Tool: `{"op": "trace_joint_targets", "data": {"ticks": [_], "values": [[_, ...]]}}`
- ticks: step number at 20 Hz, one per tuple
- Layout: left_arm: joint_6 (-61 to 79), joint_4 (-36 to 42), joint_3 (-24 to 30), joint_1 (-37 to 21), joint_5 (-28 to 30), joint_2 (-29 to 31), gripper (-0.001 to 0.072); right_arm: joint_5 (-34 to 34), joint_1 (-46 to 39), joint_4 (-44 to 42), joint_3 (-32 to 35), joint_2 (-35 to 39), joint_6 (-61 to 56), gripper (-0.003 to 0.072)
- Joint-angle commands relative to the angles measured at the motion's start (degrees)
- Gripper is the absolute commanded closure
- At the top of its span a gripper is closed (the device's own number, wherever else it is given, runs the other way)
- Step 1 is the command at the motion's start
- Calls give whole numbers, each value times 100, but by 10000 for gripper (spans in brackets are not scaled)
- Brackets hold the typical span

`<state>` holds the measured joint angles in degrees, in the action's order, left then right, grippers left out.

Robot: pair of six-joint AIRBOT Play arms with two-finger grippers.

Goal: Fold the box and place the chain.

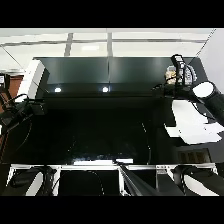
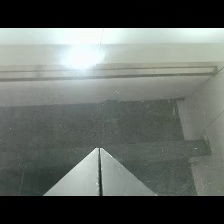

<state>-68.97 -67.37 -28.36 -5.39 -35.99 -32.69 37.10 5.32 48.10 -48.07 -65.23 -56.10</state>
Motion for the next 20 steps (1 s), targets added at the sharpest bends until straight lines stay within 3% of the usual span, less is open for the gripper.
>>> {"op": "trace_joint_targets", "data": {"ticks": [1, 12, 15, 19, 20], "values": [[0, 0, 2, 2, 2, 4, 683, 0, 4, -2, 2, -2, -2, 672], [-2, 2, 2, 2, 2, 4, 683, 0, 4, 0, 2, -2, -2, 671], [-24, 551, 2, 2, 186, -13, 683, 7, 9, -81, 2, -2, -7, 671], [-46, 702, 9, 4, 431, -39, 682, -127, 20, -1707, 2, -13, -2, 671], [-46, 702, 9, 2, 435, -109, 642, -433, 52, -2048, 2, -22, -2, 671]]}}
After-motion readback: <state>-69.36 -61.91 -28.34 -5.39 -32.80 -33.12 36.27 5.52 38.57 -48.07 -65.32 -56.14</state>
